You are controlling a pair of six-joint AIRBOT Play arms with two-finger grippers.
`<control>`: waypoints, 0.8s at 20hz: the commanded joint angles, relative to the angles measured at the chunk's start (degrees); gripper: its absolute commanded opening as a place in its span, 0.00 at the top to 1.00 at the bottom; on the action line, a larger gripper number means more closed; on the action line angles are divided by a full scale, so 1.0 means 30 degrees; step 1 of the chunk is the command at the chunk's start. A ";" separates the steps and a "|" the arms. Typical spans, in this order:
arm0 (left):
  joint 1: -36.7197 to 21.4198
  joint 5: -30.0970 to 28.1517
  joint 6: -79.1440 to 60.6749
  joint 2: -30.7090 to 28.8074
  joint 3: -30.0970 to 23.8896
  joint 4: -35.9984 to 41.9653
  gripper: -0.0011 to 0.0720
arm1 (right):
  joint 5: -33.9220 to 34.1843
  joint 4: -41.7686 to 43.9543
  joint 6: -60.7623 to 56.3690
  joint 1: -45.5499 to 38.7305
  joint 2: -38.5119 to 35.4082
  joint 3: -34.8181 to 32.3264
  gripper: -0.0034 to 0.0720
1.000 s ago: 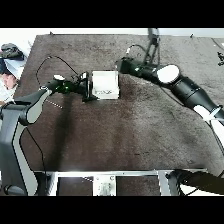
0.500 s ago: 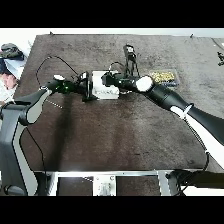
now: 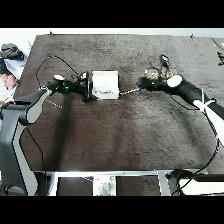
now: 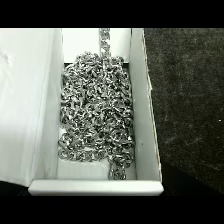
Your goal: Fold the box and place the chain.
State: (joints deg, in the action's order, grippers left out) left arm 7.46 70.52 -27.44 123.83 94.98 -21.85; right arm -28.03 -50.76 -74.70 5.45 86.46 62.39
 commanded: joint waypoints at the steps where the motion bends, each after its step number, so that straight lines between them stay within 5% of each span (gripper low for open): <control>1: -0.0007 -0.0007 -0.0015 0.0015 0.0000 0.0000 0.41 | -0.0007 -0.0160 -0.0415 -0.2149 0.0605 -0.0801 0.51; 12: -0.0007 -0.0007 -0.0007 0.0015 0.0000 0.0000 0.41 | 0.3643 0.1326 -0.1392 -0.1071 0.5370 0.2688 0.52; 13: -0.0007 -0.0007 -0.0007 0.0015 0.0000 0.0000 0.41 | 0.3643 0.1384 -0.1421 -0.1071 0.5464 0.2892 0.78; 14: -0.0007 -0.0015 -0.0007 0.0015 0.0000 0.0000 0.41 | 0.3585 0.1501 -0.1413 -0.1035 0.5370 0.2965 0.94; 16: -0.0007 -0.0007 -0.0007 0.0015 0.0000 0.0000 0.41 | 0.2339 0.1574 -0.1239 -0.0736 0.4371 0.2958 0.94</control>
